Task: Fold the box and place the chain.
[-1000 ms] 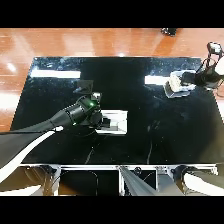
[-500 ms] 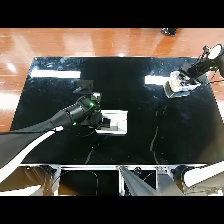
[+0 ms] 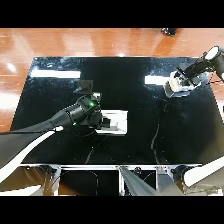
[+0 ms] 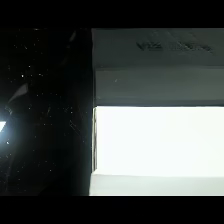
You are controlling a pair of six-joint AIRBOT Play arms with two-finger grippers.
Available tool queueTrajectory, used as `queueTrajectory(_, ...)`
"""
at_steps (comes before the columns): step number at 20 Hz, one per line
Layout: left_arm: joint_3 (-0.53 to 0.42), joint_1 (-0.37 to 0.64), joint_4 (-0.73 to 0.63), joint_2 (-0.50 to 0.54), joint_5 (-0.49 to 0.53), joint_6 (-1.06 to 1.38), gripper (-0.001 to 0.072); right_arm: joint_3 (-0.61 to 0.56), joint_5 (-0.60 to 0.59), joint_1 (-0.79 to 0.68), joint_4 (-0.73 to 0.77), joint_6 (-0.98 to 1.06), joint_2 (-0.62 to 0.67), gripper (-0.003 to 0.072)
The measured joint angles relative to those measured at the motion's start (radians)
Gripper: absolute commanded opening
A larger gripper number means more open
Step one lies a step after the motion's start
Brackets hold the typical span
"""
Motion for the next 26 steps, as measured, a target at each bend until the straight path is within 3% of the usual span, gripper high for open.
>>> queueTrajectory(5, 0.0, 0.0, 0.0, 0.0, 0.0, 0.0, 0.0023, 0.002, -0.029, -0.001, 0.05, 0.035, -0.032, 0.0487)
queueTrajectory(6, 0.0, 0.0, 0.0, 0.0, 0.0, 0.0, 0.0023, 0.002, -0.039, 0.0, 0.07, 0.037, -0.039, 0.0345)
queueTrajectory(7, 0.0, 0.0, 0.0, 0.0, 0.0, 0.0, 0.0023, 0.002, -0.05, 0.0, 0.087, 0.037, -0.045, 0.0007)
queueTrajectory(15, 0.0, 0.0, 0.0, 0.0, 0.0, 0.0, 0.0023, 0.002, -0.07, -0.022, 0.199, -0.152, 0.027, 0.0031)
queueTrajectory(26, 0.0, 0.0, -0.001, 0.0, -0.001, 0.0, 0.0023, 0.045, -0.077, -0.043, 0.218, -0.423, 0.426, 0.0031)
